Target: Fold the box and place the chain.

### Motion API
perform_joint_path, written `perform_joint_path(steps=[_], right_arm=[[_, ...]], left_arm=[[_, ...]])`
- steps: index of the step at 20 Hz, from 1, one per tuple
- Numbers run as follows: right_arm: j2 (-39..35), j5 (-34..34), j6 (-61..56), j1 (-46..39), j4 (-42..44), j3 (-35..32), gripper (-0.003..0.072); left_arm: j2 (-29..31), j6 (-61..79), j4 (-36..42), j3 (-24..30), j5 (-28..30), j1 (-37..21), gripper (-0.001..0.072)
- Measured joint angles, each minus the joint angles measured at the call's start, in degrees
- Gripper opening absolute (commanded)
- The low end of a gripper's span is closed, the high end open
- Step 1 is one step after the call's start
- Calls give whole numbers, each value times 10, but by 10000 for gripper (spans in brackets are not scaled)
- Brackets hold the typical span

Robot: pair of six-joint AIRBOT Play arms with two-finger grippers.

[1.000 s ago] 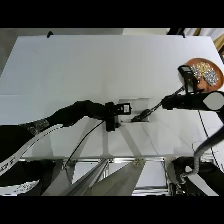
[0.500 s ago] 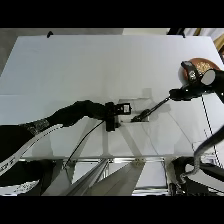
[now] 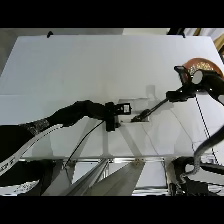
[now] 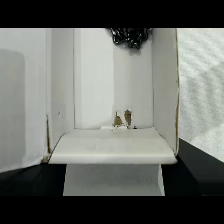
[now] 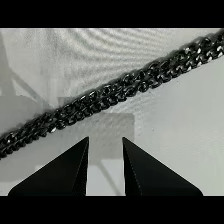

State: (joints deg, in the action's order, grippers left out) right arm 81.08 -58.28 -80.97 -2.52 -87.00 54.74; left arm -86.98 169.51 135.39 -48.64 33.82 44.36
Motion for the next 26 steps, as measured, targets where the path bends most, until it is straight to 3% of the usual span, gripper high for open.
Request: perform_joint_path(steps=[22, 26], right_arm=[[30, 58, -1, 3, 4, 2, 214], [36, 57, -2, 3, 7, 3, 141]], left_arm=[[0, 0, 0, 0, 0, 0, 152], [0, 0, 0, 0, 0, 0, 152]])
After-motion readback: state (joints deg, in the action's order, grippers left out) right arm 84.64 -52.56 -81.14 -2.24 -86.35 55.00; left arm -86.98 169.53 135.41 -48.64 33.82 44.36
